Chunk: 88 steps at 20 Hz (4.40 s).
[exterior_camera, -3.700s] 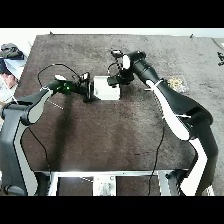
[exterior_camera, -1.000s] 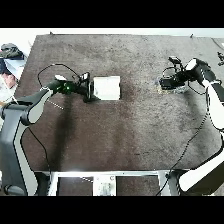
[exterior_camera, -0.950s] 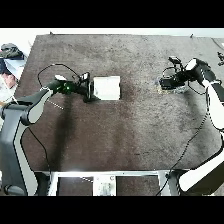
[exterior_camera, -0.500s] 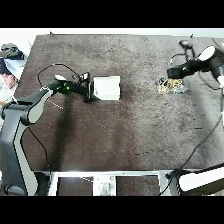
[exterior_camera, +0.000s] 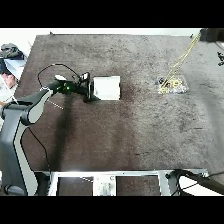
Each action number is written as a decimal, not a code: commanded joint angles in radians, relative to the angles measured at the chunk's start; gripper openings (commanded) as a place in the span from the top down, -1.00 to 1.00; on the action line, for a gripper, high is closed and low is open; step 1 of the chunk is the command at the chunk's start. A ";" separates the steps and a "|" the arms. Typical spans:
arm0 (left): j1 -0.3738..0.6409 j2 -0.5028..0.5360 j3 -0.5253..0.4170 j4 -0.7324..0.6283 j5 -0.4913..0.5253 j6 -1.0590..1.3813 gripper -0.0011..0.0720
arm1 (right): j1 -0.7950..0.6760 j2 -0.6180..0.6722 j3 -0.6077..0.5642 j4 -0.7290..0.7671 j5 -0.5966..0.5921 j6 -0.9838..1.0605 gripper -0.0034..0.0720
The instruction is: Fold the box and place the chain.
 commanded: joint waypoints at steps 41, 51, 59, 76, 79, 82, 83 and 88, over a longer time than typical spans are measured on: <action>0.000 -0.001 0.000 0.000 0.000 0.000 -0.18 | 0.623 -0.455 -0.008 0.351 -0.026 -0.250 0.94; 0.000 -0.001 0.000 0.000 0.000 0.000 -0.18 | 0.513 -0.423 -0.008 0.169 0.035 -0.049 0.19; 0.000 -0.001 0.000 0.000 0.000 0.000 -0.18 | 0.232 -0.084 -0.470 0.150 -0.037 0.018 0.19; 0.000 -0.001 0.000 0.000 0.000 0.000 -0.18 | 0.111 -0.338 -0.731 0.304 -0.592 0.219 -0.26; 0.000 -0.001 0.000 0.000 0.000 0.000 -0.18 | 0.118 -0.338 -0.731 0.345 -0.638 0.219 0.01; 0.000 -0.001 0.000 0.000 0.000 0.000 -0.18 | 0.130 -0.376 -0.703 0.384 -0.640 0.218 0.00; 0.000 -0.001 0.000 0.000 0.000 0.000 -0.18 | 0.141 -0.399 -0.685 0.389 -0.635 0.219 0.00; 0.000 -0.001 0.000 0.000 0.000 0.000 -0.18 | 0.193 -0.460 -0.636 0.401 -0.671 0.222 0.35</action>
